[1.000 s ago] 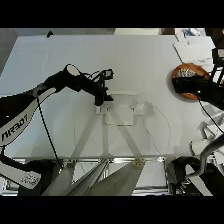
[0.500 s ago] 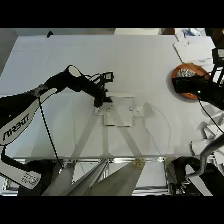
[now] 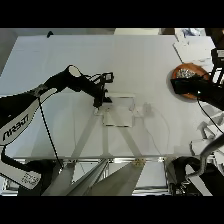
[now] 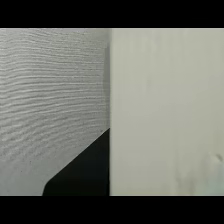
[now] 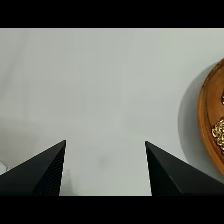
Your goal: Fold the box and place the chain.
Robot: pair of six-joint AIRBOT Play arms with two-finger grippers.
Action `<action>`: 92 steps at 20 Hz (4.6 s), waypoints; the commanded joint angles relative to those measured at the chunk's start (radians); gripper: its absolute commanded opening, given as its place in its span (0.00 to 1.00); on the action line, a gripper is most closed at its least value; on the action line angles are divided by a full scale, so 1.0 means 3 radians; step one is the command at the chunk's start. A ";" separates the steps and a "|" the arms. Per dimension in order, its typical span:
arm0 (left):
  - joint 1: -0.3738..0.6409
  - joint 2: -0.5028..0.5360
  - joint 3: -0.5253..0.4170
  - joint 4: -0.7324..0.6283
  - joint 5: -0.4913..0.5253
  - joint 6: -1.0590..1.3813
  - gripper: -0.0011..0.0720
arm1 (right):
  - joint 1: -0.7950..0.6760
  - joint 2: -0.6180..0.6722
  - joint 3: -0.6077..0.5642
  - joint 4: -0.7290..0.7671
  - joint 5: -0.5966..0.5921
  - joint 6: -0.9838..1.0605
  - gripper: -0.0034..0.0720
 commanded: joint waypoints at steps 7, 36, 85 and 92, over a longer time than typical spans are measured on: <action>-0.0003 -0.0003 -0.0003 0.0015 0.0000 -0.0001 0.03 | 0.0004 0.0403 0.0312 0.0921 0.1633 -0.1603 0.75; -0.0003 -0.0003 -0.0003 0.0015 0.0000 0.0000 0.03 | 0.1137 -0.0285 -0.0439 0.0314 0.0599 -0.3048 0.87; -0.0003 -0.0003 -0.0003 0.0015 0.0000 -0.0001 0.03 | 0.1148 -0.1575 -0.0816 0.1896 0.0331 -0.4934 0.87; -0.0003 -0.0003 -0.0003 0.0015 0.0000 0.0000 0.03 | 0.1205 -0.1518 -0.0815 0.1984 -0.0093 -0.4203 0.87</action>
